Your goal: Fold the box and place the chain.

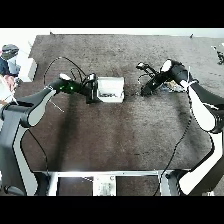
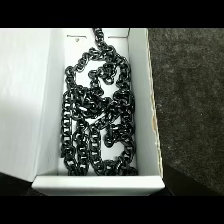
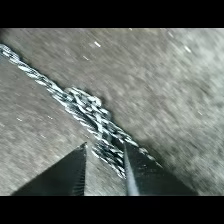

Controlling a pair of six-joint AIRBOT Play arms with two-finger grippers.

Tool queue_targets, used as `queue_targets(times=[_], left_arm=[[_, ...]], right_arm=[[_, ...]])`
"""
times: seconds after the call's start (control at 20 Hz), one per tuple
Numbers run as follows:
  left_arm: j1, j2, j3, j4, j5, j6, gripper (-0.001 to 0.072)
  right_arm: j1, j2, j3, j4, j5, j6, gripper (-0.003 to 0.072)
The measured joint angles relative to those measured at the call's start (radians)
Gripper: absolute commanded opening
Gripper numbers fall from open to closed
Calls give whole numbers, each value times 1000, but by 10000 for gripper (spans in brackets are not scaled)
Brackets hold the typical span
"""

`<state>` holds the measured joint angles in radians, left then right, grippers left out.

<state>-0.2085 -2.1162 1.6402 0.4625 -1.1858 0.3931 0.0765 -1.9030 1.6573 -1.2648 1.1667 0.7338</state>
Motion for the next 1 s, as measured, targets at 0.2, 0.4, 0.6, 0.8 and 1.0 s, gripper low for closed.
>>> queue_targets(times=[0.2,0.4,0.6,0.8,1.0], left_arm=[[0,0,0,0,0,0,485],[0,0,0,0,0,0,485],[0,0,0,0,0,0,485],[0,0,0,0,0,0,485],[0,0,0,0,0,0,485]], right_arm=[[1,-3,-1,17,3,-9,161],[3,-15,-1,-13,-4,-10,161],[4,-20,-1,-31,-23,-20,11],[7,10,-2,-19,-23,-34,10],[14,106,-2,60,-6,-43,10]])
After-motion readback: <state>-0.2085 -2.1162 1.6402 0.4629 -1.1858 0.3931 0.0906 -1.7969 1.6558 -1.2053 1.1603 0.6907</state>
